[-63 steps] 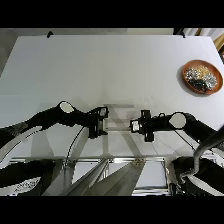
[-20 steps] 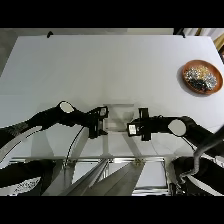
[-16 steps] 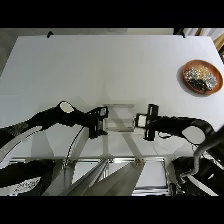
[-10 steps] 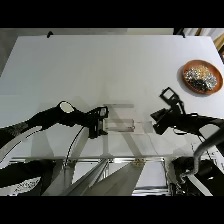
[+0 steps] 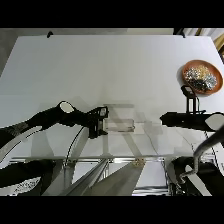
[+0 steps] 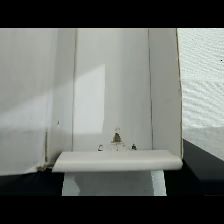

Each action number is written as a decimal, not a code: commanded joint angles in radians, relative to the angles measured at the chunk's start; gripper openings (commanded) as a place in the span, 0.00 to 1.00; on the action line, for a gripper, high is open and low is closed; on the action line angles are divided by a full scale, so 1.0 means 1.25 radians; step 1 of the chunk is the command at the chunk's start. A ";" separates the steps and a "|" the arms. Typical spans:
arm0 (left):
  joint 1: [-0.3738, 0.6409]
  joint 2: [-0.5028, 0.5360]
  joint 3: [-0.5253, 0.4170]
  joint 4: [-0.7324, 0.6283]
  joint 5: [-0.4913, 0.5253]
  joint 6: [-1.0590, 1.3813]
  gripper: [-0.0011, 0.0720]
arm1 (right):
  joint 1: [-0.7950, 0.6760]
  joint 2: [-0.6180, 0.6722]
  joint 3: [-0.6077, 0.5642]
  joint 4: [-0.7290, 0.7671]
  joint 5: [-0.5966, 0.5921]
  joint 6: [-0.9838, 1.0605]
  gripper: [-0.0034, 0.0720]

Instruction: Fold the box and place the chain.

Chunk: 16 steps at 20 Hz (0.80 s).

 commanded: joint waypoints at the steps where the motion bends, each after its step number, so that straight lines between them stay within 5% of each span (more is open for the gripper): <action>1: 0.000 0.000 0.000 0.000 0.000 0.000 0.39 | 0.027 -0.082 -0.011 0.035 0.013 -0.044 0.05; 9: 0.000 0.000 0.000 0.000 0.000 0.000 0.39 | 0.150 -0.227 -0.011 0.237 -0.021 -0.190 0.05; 16: 0.000 0.000 0.000 0.000 0.000 0.000 0.39 | 0.161 -0.261 -0.010 0.226 -0.061 -0.191 0.05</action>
